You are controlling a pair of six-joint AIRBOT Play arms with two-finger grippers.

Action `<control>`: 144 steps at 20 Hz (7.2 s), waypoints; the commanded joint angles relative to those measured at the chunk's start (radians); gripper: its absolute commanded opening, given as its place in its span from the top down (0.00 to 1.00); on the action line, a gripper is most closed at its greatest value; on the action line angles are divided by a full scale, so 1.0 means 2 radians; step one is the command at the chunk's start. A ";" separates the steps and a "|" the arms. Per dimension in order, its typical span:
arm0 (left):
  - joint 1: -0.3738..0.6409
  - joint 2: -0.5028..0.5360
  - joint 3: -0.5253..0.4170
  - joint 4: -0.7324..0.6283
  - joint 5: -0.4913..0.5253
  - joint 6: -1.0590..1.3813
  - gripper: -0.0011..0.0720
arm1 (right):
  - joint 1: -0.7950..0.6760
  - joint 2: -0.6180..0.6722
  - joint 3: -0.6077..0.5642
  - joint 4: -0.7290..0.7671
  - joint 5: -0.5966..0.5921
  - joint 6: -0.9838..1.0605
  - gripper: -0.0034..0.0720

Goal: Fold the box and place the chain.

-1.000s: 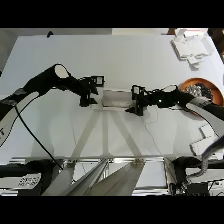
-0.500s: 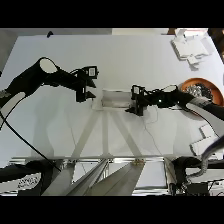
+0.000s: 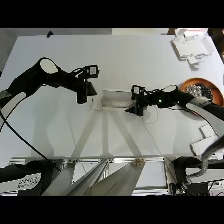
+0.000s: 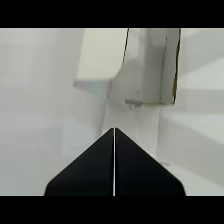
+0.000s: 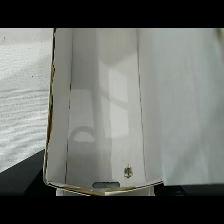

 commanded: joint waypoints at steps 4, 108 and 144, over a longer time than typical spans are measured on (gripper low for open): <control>0.000 -0.022 -0.039 0.105 0.026 -0.059 0.97 | 0.000 0.000 0.000 0.000 0.000 0.000 0.26; 0.077 0.087 -0.045 0.098 0.046 -0.316 0.97 | 0.000 0.000 0.000 0.000 0.000 0.000 0.26; 0.015 -0.025 -0.046 -0.066 -0.003 -0.488 0.50 | 0.000 0.000 0.000 0.000 0.000 0.000 0.26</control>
